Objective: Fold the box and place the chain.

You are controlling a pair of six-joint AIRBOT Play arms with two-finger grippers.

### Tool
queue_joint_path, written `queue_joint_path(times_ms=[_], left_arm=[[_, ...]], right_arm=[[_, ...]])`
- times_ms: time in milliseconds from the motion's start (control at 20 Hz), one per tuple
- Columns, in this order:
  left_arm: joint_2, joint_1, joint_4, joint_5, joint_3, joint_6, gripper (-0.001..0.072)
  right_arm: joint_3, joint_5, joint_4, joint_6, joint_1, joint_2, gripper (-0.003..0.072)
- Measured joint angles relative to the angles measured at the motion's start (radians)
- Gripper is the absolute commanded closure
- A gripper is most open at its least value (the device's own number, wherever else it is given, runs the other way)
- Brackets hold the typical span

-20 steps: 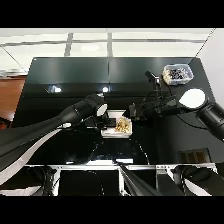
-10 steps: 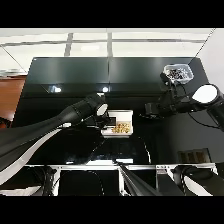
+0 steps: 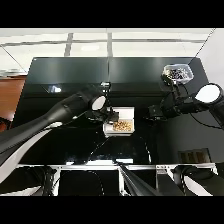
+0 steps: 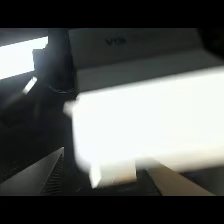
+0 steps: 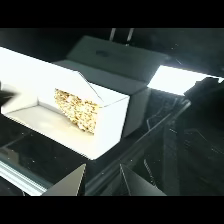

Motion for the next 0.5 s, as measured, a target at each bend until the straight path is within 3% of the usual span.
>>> queue_joint_path(times_ms=[150,300,450,500], left_arm=[[0.138,0.033,0.082,-0.078,-0.074,0.111,0.0204],[0.290,0.172,0.102,-0.097,-0.248,0.154,0.0206],[0.391,0.332,-0.134,0.041,-0.429,0.385,0.0199],[0.408,0.362,-0.225,0.079,-0.469,0.525,0.0071]], right_arm=[[0.000,-0.004,-0.010,0.000,-0.001,0.000,0.0441],[0.000,-0.025,-0.021,-0.001,-0.001,0.000,0.0442],[0.000,-0.047,-0.026,-0.001,-0.001,0.000,0.0441],[0.000,-0.052,-0.029,-0.001,-0.001,0.000,0.0441]])
